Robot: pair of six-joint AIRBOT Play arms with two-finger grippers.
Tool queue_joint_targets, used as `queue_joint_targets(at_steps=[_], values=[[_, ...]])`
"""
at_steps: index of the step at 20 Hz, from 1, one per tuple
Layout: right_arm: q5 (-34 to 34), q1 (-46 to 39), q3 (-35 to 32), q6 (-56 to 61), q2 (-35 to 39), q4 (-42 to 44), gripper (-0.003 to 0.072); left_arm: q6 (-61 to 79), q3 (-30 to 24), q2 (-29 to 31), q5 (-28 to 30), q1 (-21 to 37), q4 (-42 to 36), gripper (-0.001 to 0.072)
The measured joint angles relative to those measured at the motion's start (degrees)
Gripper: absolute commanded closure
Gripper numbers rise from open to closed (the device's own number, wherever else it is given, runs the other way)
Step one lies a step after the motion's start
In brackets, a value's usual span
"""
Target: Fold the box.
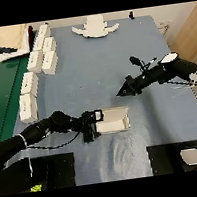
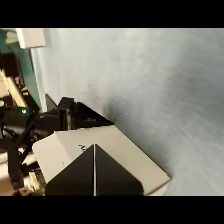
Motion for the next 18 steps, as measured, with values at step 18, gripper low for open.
queue_joint_targets(at_steps=[18], values=[[-25.14, 27.91, -18.03, -13.31, 25.44, -18.82, 0.0683, 0.02, 0.0, 0.0, 0.0, 0.0, 0.0, 0.0401]])
